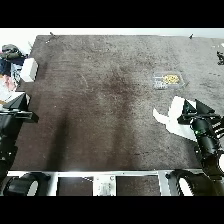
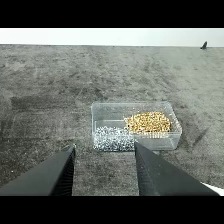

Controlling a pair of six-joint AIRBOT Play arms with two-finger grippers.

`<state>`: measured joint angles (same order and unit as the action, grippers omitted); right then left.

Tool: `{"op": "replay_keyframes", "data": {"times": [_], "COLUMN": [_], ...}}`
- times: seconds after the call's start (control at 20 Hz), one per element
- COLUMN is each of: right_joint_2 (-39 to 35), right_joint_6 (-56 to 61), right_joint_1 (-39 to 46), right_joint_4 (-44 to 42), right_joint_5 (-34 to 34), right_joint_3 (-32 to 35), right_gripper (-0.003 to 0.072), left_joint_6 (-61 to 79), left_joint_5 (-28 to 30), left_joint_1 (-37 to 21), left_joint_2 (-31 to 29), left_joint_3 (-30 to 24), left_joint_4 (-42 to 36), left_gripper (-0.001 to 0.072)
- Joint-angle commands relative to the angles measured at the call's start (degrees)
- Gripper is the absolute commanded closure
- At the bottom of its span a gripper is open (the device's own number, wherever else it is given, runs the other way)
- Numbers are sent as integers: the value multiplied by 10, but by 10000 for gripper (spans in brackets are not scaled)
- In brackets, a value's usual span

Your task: Fold the box and place the chain.

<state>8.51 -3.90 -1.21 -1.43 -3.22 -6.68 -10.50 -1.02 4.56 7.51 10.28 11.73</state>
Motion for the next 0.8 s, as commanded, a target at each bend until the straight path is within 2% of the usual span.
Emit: {"op": "replay_keyframes", "data": {"times": [0.0,0.2,0.3,0.35,0.45,0.55,0.65,0.75], "right_joint_2": [0,0,0,3,40,112,205,303], "right_joint_6": [0,0,3,10,9,9,9,16], "right_joint_1": [0,0,0,1,4,22,68,135], "right_joint_4": [1,8,13,7,-18,-49,-109,-143], "right_joint_5": [0,9,-18,-44,-96,-97,-51,65], "right_joint_3": [0,0,-10,-22,-63,-119,-183,-238], "right_gripper": [256,254,252,185,180,181,182,213], "left_joint_6": [0,0,0,0,0,0,0,0], "left_joint_5": [0,0,0,0,0,0,0,0], "left_joint_1": [0,0,0,0,0,0,0,0], "left_joint_2": [0,0,0,0,0,0,0,0], "left_joint_3": [0,0,0,0,0,0,0,0], "left_joint_4": [0,0,0,0,0,0,0,0], "left_gripper": [698,698,698,698,698,698,698,698]}}
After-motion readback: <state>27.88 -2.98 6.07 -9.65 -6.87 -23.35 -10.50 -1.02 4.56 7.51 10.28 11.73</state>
